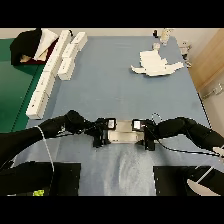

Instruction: Fold the box.

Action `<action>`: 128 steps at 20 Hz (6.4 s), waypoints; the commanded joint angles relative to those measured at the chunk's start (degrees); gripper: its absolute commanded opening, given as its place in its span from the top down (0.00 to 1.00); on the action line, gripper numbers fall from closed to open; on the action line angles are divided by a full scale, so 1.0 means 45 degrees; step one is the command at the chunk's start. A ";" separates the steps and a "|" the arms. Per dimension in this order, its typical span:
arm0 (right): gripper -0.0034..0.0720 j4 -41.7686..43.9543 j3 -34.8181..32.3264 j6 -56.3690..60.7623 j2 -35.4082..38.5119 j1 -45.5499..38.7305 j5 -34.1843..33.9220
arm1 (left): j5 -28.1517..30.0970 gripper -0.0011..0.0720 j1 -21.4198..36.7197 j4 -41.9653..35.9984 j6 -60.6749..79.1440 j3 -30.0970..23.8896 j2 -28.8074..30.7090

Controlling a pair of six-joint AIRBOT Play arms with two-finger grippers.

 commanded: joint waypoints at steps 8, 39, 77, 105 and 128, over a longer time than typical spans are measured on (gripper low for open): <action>0.36 0.0000 -0.0005 0.0010 0.0000 0.0005 0.0000 | -0.0034 0.18 0.0000 0.0121 -0.0223 0.0034 -0.0024; 0.36 0.0005 -0.0005 0.0010 0.0000 0.0010 0.0000 | -0.0160 0.32 0.0005 -0.0010 -0.0787 0.0039 0.0005; 0.85 0.1413 0.2880 1.8331 -0.1841 0.0826 0.1802 | -0.0155 0.32 0.0005 -0.0010 -0.0782 0.0039 0.0005; 0.30 -0.2744 0.2011 1.2789 0.4804 0.1360 -0.5202 | -0.0155 0.32 0.0005 -0.0010 -0.0782 0.0039 0.0005; 0.60 -0.3779 0.1054 0.3997 0.1185 0.1190 -0.1447 | -0.0155 0.32 0.0005 -0.0010 -0.0782 0.0039 0.0005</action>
